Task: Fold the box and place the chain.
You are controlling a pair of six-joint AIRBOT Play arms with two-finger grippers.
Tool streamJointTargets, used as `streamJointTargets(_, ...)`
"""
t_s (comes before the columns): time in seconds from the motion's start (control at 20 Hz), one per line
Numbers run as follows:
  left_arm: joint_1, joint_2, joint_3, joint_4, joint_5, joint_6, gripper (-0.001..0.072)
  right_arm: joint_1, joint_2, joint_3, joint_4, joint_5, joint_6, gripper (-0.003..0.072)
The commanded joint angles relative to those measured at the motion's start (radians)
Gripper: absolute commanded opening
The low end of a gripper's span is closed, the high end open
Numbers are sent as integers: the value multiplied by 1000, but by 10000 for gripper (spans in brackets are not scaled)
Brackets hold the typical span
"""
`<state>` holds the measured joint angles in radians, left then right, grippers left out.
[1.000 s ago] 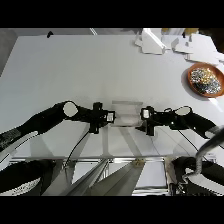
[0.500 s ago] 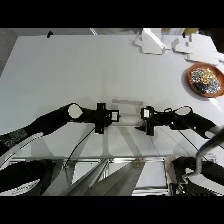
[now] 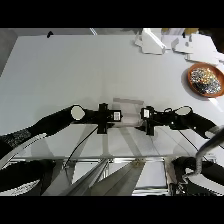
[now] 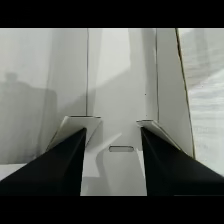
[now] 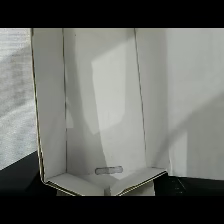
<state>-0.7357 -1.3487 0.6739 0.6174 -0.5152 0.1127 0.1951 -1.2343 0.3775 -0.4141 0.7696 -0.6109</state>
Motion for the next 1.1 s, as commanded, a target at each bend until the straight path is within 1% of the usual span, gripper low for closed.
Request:
streamJointTargets(0.0, -2, 0, 0, -4, 9, -1, 453, 0, 0, 1, 0, 0, 0, 263)
streamJointTargets(0.15, -2, 4, 0, -3, -8, -15, 460, 0, 0, 1, 0, 0, 0, 263)
streamJointTargets(0.25, 3, 30, 0, 20, -18, -140, 450, 0, 0, 1, 0, 0, 0, 263)
streamJointTargets(0.3, 12, 58, 0, 62, -32, -247, 444, 0, 0, 1, 0, 0, 0, 263)
streamJointTargets(0.35, 23, 91, 0, 116, -59, -362, 345, 0, 0, 1, 0, 0, 0, 263)
streamJointTargets(0.45, 54, 177, 0, 255, -142, -614, 6, 0, 0, 1, 0, 0, 0, 263)
streamJointTargets(0.5, 70, 222, 0, 325, -177, -737, 3, 0, 0, 1, 0, 0, 0, 263)
streamJointTargets(0.65, 126, 369, 0, 534, -244, -1233, 3, 0, 0, 1, 0, 0, 0, 263)
streamJointTargets(0.75, 194, 422, 0, 593, -320, -1500, 3, 0, 0, 1, 0, 0, 0, 263)
streamJointTargets(0.8, 235, 422, -1, 602, -373, -1603, 2, 0, 0, 1, 0, 0, 0, 263)
streamJointTargets(0.85, 264, 411, -6, 603, -403, -1690, 2, 0, 0, 1, 0, 0, 0, 263)
streamJointTargets(0.95, 280, 365, -27, 602, -394, -1820, 3, 0, 0, 1, 0, 0, 0, 263)
streamJointTargets(1.05, 272, 296, -36, 554, -367, -1825, 3, 0, 0, 1, 0, 0, 0, 263)
